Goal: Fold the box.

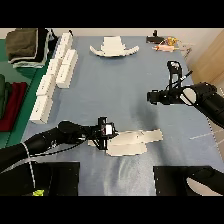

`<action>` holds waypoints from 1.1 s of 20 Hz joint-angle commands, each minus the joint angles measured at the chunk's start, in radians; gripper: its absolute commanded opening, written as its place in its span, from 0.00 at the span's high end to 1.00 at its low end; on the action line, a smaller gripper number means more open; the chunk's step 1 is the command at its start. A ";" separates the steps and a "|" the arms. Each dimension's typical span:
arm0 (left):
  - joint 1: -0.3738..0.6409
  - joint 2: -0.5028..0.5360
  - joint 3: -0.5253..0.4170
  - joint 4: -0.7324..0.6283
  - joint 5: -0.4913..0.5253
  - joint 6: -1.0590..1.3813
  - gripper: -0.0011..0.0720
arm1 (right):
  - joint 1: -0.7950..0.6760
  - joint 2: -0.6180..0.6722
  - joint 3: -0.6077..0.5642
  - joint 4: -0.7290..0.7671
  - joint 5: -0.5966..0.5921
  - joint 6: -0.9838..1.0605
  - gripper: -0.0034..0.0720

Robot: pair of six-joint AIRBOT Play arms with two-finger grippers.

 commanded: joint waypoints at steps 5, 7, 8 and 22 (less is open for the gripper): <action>0.051 0.000 0.077 0.343 -0.126 -0.368 0.97 | 0.000 0.000 0.001 0.001 0.000 0.000 0.47; 0.092 0.000 0.103 0.352 -0.181 -0.380 0.97 | 0.000 -0.003 0.001 0.001 0.000 0.000 0.47; 0.110 -0.001 0.111 0.352 -0.198 -0.380 0.97 | 0.000 -0.003 0.001 0.001 0.000 0.000 0.47; 0.145 -0.032 0.149 0.373 -0.256 -0.384 0.97 | 0.000 -0.003 0.001 0.001 -0.001 0.000 0.47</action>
